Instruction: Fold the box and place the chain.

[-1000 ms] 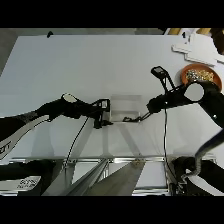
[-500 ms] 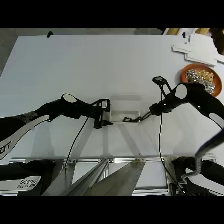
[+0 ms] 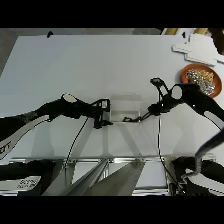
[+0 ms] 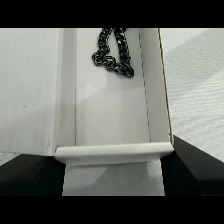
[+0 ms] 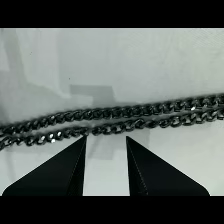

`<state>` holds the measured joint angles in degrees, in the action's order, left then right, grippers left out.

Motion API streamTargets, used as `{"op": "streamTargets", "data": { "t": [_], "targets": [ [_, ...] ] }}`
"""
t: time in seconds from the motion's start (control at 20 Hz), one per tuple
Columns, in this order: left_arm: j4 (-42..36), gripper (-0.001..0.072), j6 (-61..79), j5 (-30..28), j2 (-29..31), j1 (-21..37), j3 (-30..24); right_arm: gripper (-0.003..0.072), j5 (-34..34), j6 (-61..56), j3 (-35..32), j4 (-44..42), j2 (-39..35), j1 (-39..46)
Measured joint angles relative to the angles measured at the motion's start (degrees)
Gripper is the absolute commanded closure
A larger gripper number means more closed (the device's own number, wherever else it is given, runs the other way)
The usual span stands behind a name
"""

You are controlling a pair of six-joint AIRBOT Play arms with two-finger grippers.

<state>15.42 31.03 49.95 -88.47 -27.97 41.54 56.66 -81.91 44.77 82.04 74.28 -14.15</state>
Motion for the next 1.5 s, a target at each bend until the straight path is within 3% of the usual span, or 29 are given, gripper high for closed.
{"op": "streamTargets", "data": {
  "t": [0.15, 0.35, 0.65, 0.95, 1.3, 1.5],
  "targets": [
    [0.0, 0.0628, 0.0, 0.0, 0.0, 0.0, 0.0, 0.0422, -0.6, -0.5, 0.0, 0.5, 0.9, 0.0],
    [0.0, 0.0628, 0.0, 0.0, 0.0, 0.0, 0.0, 0.0666, -0.9, -0.8, 0.0, 0.5, 1.9, 0.0],
    [0.0, 0.0628, 0.0, 0.0, 0.0, 0.0, 0.0, 0.0667, 0.4, -0.8, -0.1, 1.3, -0.5, 0.0],
    [0.0, 0.0628, 0.0, 0.0, 0.0, 0.0, 0.0, 0.0667, 3.5, -0.2, -0.1, -1.4, -11.1, 0.0],
    [0.0, 0.0628, 0.0, 0.0, 0.0, 0.0, 0.0, 0.0667, 4.9, 11.8, -0.1, -25.2, -21.5, -1.0],
    [0.0, 0.0628, 0.0, 0.0, 0.0, 0.0, 0.0, 0.0666, 0.1, 17.0, -0.1, -35.5, -22.6, -7.8]
  ]
}}
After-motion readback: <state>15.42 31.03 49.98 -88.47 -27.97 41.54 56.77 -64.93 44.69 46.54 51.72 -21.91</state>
